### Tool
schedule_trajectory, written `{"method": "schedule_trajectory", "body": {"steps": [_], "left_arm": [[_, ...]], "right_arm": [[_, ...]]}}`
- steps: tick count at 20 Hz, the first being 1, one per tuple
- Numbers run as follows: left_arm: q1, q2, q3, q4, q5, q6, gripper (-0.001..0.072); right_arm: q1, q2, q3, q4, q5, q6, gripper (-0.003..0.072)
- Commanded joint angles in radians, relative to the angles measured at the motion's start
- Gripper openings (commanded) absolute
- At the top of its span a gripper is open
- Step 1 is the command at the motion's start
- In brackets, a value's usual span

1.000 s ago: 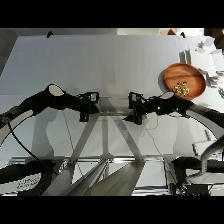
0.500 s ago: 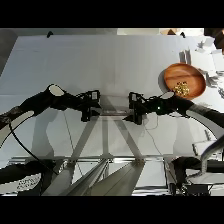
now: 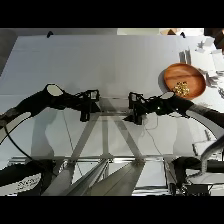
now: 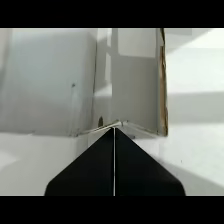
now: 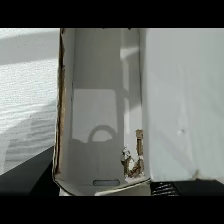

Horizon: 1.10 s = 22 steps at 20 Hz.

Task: Fold the box and place the chain.

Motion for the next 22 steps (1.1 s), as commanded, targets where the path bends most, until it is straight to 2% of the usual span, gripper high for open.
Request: {"method": "schedule_trajectory", "body": {"steps": [1, 4, 7, 11, 13, 17, 20, 22], "left_arm": [[0.005, 0.083, 0.0, 0.155, 0.0, -0.214, 0.0009], [0.031, 0.19, 0.0, 0.255, -0.008, -0.389, 0.0008], [0.106, 0.294, 0.0, 0.27, -0.014, -0.536, 0.0009], [0.237, 0.314, -0.007, 0.319, -0.069, -0.776, 0.0012], [0.241, 0.299, -0.035, 0.38, -0.051, -0.898, 0.001], [0.24, 0.182, -0.094, 0.354, -0.049, -1.045, 0.0008], [0.233, 0.055, -0.094, 0.228, -0.044, -1.085, 0.0007], [0.201, 0.006, -0.094, 0.162, -0.042, -1.082, 0.0007]], "right_arm": [[0.0, 0.0, 0.001, 0.0, -0.001, 0.0, 0.0463], [0.0, 0.0, 0.001, 0.0, -0.001, 0.0, 0.0463], [0.0, 0.0, 0.001, 0.0, -0.001, 0.0, 0.0463], [0.0, 0.0, 0.001, 0.0, -0.002, 0.0, 0.0463], [0.0, 0.0, 0.001, 0.0, -0.002, 0.0, 0.0463], [0.0, 0.0, 0.001, 0.0, -0.001, 0.0, 0.0463], [0.0, 0.0, 0.001, 0.0, -0.002, 0.0, 0.0463], [0.0, 0.0, 0.001, 0.0, -0.002, 0.0, 0.0463]]}}
